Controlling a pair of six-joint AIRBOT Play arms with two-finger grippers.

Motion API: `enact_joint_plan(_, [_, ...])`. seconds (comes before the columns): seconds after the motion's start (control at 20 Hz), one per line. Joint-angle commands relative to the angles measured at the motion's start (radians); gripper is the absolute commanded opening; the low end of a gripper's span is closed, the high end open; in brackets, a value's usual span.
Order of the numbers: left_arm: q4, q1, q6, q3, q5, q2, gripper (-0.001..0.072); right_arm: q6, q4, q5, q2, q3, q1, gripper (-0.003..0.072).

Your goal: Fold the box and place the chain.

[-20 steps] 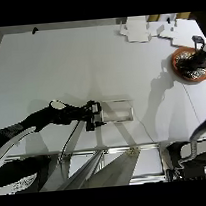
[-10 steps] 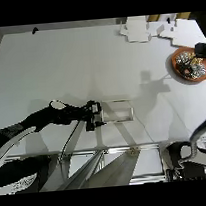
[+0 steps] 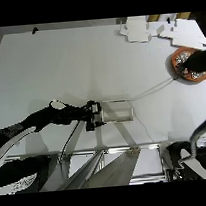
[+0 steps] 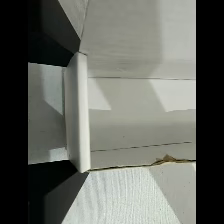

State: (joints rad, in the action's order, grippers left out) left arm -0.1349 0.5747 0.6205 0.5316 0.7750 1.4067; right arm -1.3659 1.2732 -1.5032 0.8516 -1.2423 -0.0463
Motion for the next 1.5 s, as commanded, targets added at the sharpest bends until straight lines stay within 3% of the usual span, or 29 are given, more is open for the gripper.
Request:
enact_joint_plan(0.0, [0.0, 0.0, 0.0, 0.0, 0.0, 0.001, 0.0255, -0.025, -0.026, -0.009, -0.127, 0.114, 0.155, 0.0024])
enact_joint_plan(0.2, [0.0, 0.0, 0.0, 0.0, 0.0, 0.001, 0.0255, -0.026, -0.064, 0.087, -0.208, 0.261, 0.296, 0.0024])
enact_joint_plan(0.35, [0.0, 0.0, 0.0, 0.0, 0.0, 0.001, 0.0255, -0.021, -0.191, 0.275, -0.216, 0.41, 0.414, 0.0024])
enact_joint_plan(0.5, [0.0, 0.0, 0.0, 0.0, 0.0, 0.001, 0.0255, -0.022, -0.195, 0.45, -0.196, 0.505, 0.571, 0.0024])
enact_joint_plan(1.1, [0.0, 0.0, 0.0, 0.0, 0.0, 0.001, 0.0255, -0.115, -0.209, 0.731, -0.026, 0.505, 0.839, 0.0024])
enact_joint_plan(1.45, [0.0, 0.0, 0.0, 0.0, 0.0, 0.001, 0.0255, -0.129, -0.206, 0.731, 0.04, 0.505, 0.868, 0.0024])
